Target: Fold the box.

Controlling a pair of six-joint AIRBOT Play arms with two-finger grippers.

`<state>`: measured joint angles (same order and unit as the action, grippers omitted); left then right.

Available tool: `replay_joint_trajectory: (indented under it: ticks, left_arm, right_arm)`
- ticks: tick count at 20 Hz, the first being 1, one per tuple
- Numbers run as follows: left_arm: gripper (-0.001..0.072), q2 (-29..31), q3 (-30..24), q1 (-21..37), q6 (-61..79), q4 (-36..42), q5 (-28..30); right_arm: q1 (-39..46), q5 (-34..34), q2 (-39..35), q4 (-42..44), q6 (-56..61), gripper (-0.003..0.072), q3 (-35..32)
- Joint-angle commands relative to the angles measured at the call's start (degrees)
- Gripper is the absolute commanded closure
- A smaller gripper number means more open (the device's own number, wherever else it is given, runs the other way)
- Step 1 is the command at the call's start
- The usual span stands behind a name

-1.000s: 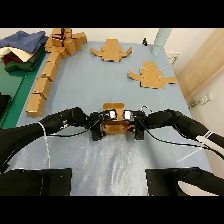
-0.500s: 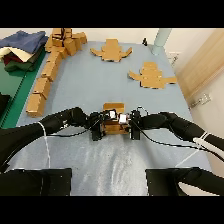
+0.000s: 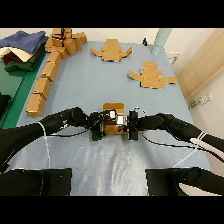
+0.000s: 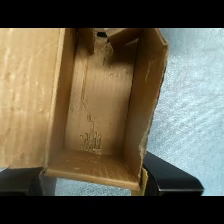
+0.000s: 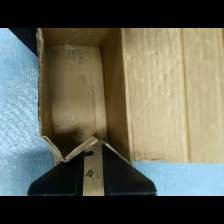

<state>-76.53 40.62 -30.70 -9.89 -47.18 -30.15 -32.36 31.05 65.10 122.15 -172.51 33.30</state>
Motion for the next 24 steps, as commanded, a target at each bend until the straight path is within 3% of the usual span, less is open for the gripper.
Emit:
replay_joint_trajectory:
  ticks: [1, 10, 16, 18, 20, 22, 24]
  left_arm:
    - [0.027, 0.0, 0.0, 0.0, 0.0, 0.0, 0.0]
    - [0.027, 0.0, 0.0, 0.0, 0.0, 0.0, 0.0]
    - [0.027, 0.0, 0.0, 0.0, 0.0, 0.0, 0.0]
    - [0.027, 0.0, 0.0, 0.0, 0.0, 0.0, 0.0]
    - [0.027, 0.0, 0.0, 0.0, 0.0, 0.0, 0.0]
    - [0.027, 0.0, 0.0, 0.0, 0.0, 0.0, 0.0]
    - [0.027, 0.0, 0.0, 0.0, 0.0, 0.0, 0.0]
  right_arm:
    - [-0.2, 0.5, 0.2, -1.9, 0.3, 0.0511, 0.0]
    - [5.2, 5.5, -2.5, -3.3, 0.7, 0.0511, 0.0]
    - [6.4, 4.8, -2.7, -3.3, 0.6, 0.0501, 0.0]
    - [6.2, 5.0, -2.7, -1.4, 0.6, 0.0282, 0.0]
    - [6.2, 5.2, -2.8, 1.0, 0.4, 0.0321, 0.0]
    - [6.2, 6.2, -2.9, 2.4, 0.4, 0.0436, 0.2]
    - [5.5, 6.0, -2.9, 3.0, 0.4, 0.0494, 0.2]
